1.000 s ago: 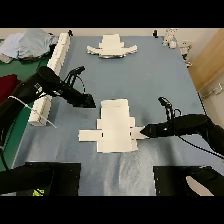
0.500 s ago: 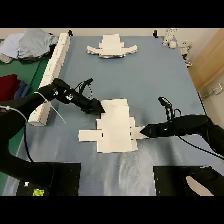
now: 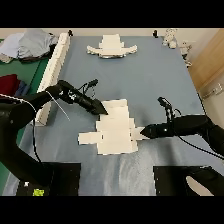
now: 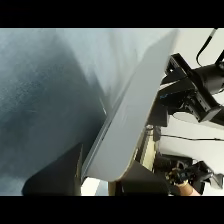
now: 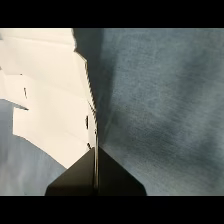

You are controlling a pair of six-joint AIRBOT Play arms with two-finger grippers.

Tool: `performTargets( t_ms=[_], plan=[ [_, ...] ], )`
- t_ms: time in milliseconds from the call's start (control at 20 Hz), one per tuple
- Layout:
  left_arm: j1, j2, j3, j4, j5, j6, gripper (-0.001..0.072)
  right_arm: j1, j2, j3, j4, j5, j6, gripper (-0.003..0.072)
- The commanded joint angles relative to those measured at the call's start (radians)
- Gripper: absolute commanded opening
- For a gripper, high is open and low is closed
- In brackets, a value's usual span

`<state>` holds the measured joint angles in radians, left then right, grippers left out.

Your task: Fold the box.

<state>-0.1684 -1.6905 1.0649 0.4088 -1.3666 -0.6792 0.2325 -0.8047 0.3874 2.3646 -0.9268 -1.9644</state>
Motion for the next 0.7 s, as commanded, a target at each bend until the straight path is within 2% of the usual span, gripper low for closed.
performTargets(
  t_ms=[0, 350, 400, 550, 600, 650],
  plan=[
    [0.0, -0.006, 0.008, 0.056, -0.06, 0.01, 0.0225, 0.0, 0.0, 0.0, 0.0, 0.002, 0.0, -0.0001],
    [-0.001, -0.005, 0.008, 0.061, -0.064, 0.024, 0.0213, 0.0, 0.0, 0.0, 0.0, 0.003, 0.0, -0.0001],
    [-0.002, -0.005, 0.009, 0.058, -0.068, 0.048, 0.0009, 0.0, 0.0, 0.0, 0.0, 0.003, 0.0, -0.0001],
    [-0.022, -0.005, 0.009, 0.057, -0.077, 0.113, 0.0015, 0.0, 0.0, 0.0, -0.003, 0.003, 0.0, 0.0001],
    [-0.03, -0.005, 0.009, 0.056, -0.076, 0.13, 0.0015, 0.0, 0.0, 0.0, -0.013, 0.005, 0.0, 0.0015],
    [-0.038, -0.005, 0.009, 0.055, -0.073, 0.134, 0.0015, 0.0, 0.0, 0.003, -0.037, 0.01, 0.0, 0.0162]
  ],
)
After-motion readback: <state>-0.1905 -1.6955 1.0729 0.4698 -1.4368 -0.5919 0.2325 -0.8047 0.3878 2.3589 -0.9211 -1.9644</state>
